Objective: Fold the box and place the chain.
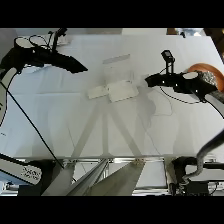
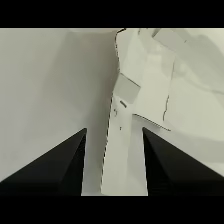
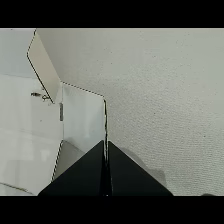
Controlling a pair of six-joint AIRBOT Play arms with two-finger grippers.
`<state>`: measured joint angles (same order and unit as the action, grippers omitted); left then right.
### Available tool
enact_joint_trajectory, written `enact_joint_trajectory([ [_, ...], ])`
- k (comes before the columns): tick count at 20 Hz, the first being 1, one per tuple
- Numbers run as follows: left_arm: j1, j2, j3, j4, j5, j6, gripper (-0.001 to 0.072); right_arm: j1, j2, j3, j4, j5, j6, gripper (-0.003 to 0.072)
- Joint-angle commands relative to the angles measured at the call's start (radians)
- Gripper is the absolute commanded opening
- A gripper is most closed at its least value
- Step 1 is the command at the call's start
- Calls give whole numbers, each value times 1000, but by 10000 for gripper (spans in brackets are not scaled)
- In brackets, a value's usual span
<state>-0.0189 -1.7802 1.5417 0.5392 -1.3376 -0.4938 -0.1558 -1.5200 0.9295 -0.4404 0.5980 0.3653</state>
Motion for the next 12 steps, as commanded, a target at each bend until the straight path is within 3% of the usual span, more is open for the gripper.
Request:
enact_joint_trajectory([
  [1, -28, -44, 15, -88, -30, 120, 395, 0, 1, 0, 0, 0, 0, 9],
  [5, -91, -79, 17, -97, 43, 155, 418, 0, 1, 0, 0, 0, 0, 9],
  [6, -105, -87, 18, -117, 62, 154, 492, 0, 1, 0, 0, 0, 0, 9],
  [7, -120, -97, 21, -142, 78, 154, 522, 0, 1, 0, 0, 0, 0, 9],
  [12, -177, -129, 32, -177, 170, 129, 517, 0, 1, 0, 0, 0, 0, 9],
])
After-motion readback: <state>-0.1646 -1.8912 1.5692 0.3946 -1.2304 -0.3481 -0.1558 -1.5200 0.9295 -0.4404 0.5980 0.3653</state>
